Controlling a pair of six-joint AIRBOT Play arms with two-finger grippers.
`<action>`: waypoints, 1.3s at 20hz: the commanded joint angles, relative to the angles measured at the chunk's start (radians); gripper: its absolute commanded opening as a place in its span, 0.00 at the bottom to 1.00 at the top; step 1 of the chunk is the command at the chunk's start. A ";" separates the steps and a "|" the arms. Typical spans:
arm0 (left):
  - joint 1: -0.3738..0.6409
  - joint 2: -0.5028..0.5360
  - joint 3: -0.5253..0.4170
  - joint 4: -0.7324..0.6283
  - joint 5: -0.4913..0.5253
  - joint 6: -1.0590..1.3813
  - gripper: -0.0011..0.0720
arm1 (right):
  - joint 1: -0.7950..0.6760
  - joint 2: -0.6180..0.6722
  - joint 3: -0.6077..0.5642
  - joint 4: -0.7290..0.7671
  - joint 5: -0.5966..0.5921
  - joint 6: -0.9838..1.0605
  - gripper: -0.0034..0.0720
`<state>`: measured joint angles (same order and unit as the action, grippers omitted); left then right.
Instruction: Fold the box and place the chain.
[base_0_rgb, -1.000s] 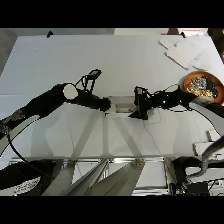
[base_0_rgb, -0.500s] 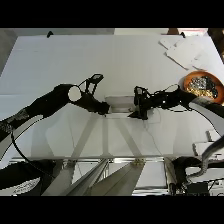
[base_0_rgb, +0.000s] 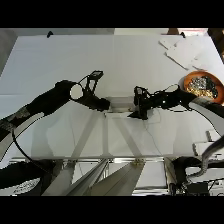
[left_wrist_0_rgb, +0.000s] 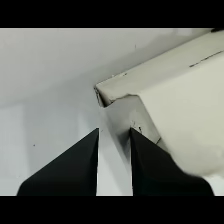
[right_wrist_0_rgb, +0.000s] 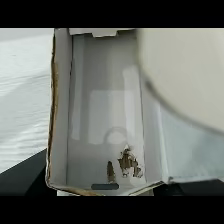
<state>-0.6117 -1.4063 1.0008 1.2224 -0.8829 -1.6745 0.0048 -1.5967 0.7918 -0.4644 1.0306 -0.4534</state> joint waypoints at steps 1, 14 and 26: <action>-0.006 -0.049 0.076 0.034 -0.055 -0.101 0.29 | 0.000 0.000 0.000 0.001 0.002 0.000 0.73; -0.082 -0.236 0.198 0.100 -0.174 -0.267 0.03 | 0.000 0.000 0.000 0.001 0.002 0.000 0.73; -0.082 -0.202 0.199 0.098 -0.164 -0.259 0.64 | 0.000 0.000 0.000 0.001 0.002 0.000 0.73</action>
<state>-0.6933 -1.6257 1.1992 1.3151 -1.0428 -1.9377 0.0048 -1.5970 0.7918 -0.4644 1.0290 -0.4534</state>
